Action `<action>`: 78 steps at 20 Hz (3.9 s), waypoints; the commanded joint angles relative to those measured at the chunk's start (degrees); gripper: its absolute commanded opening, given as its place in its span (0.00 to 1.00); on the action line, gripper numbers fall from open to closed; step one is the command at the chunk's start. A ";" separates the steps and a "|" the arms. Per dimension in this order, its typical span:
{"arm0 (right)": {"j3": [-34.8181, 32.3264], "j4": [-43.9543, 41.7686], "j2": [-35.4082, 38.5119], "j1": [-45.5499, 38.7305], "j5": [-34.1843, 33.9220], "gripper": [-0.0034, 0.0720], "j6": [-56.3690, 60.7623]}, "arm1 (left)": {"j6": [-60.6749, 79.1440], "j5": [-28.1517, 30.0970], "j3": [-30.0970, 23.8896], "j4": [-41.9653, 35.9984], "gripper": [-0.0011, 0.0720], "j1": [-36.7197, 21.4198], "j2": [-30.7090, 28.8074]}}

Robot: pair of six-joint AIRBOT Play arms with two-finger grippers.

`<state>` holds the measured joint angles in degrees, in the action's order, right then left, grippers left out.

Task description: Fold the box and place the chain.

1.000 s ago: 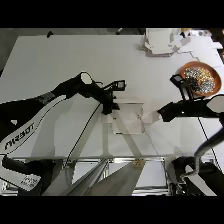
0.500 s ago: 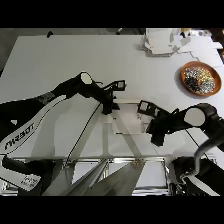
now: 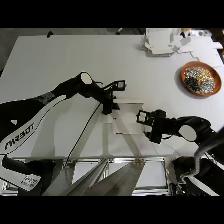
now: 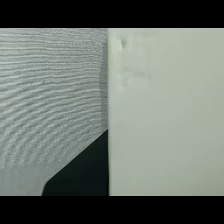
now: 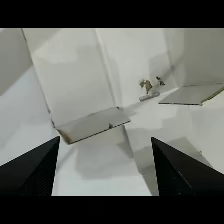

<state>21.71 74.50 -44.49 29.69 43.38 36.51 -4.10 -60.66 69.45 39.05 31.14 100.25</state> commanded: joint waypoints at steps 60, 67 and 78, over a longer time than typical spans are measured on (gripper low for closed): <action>0.33 -33.14 -8.44 -16.52 -7.30 0.91 -46.05 | 0.00 0.02 -0.02 0.00 0.03 0.02 0.04; 7.72 -34.62 -17.79 -19.47 -1.88 0.91 -49.13 | 0.00 0.00 -0.02 0.00 0.03 0.02 0.04; 8.52 -36.33 -24.22 -19.45 2.19 0.91 -53.53 | 0.00 0.00 -0.02 0.00 0.03 0.02 0.04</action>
<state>30.11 38.94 -67.22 10.26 44.40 -15.53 -4.10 -60.82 69.45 39.05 31.14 100.27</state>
